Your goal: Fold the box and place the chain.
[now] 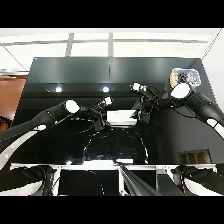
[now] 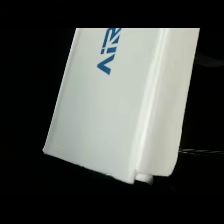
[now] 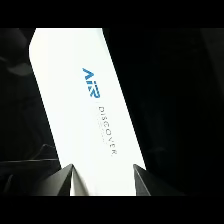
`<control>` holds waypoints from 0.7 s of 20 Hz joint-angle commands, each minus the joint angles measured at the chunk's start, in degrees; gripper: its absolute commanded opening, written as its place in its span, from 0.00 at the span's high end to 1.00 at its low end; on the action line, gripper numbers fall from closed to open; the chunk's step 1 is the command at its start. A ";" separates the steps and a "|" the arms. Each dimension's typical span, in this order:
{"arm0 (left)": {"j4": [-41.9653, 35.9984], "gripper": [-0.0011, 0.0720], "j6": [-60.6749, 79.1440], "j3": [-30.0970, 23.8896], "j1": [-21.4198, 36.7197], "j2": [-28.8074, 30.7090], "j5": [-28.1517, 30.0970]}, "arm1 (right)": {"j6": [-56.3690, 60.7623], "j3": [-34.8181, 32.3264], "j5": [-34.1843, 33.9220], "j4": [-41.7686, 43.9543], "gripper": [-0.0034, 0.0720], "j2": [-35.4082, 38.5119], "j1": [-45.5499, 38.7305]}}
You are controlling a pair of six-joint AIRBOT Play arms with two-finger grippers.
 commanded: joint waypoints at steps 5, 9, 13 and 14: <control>0.00 0.49 0.02 -0.04 0.00 -0.02 -0.02 | -0.02 0.00 -0.37 -0.17 0.64 -0.04 0.15; 0.00 0.49 0.02 -0.04 0.00 -0.02 -0.02 | 0.63 -0.02 -0.37 -0.15 0.64 -0.13 0.17; 0.00 0.49 0.02 -0.04 0.00 -0.02 -0.02 | 1.07 -0.17 -0.07 0.11 0.64 -0.15 0.17; 0.00 0.49 0.02 -0.04 0.00 -0.02 -0.02 | 1.07 -0.37 -0.09 0.31 0.64 -0.15 0.17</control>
